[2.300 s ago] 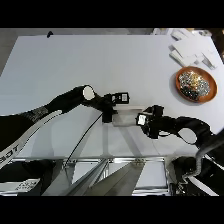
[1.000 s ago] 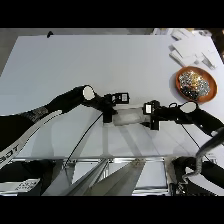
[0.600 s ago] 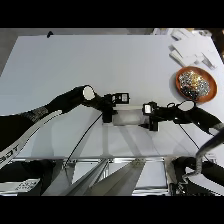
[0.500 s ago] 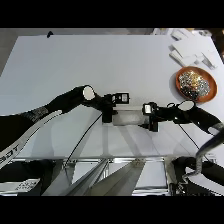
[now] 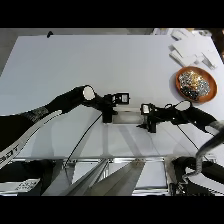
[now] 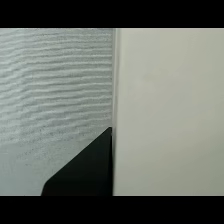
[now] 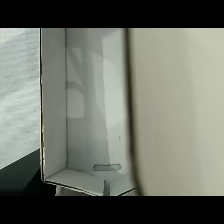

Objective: Fold the box and place the chain.

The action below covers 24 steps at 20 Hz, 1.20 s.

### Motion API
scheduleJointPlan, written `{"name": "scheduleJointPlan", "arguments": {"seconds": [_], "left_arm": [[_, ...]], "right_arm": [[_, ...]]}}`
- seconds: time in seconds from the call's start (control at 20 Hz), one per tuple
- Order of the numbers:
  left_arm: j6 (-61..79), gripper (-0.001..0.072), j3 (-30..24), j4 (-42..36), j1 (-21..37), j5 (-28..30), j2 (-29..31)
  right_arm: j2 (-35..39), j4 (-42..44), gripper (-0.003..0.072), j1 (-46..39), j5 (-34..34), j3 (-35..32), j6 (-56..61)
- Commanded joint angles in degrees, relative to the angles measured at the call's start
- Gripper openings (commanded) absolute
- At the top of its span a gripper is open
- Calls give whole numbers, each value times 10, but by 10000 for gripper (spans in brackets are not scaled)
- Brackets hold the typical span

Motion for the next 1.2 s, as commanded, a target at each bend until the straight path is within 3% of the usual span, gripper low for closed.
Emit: {"name": "scheduleJointPlan", "arguments": {"seconds": [0.0,0.05,0.25,1.15], "left_arm": [[0,10,0,0,0,0,0],[0,10,0,0,0,0,0],[0,10,0,0,0,0,0],[0,10,0,0,0,0,0]], "right_arm": [[-3,1,495,1,-5,0,11],[-3,1,449,0,-5,0,17],[-3,1,428,0,-6,0,16],[-3,1,436,0,-5,0,16]]}}
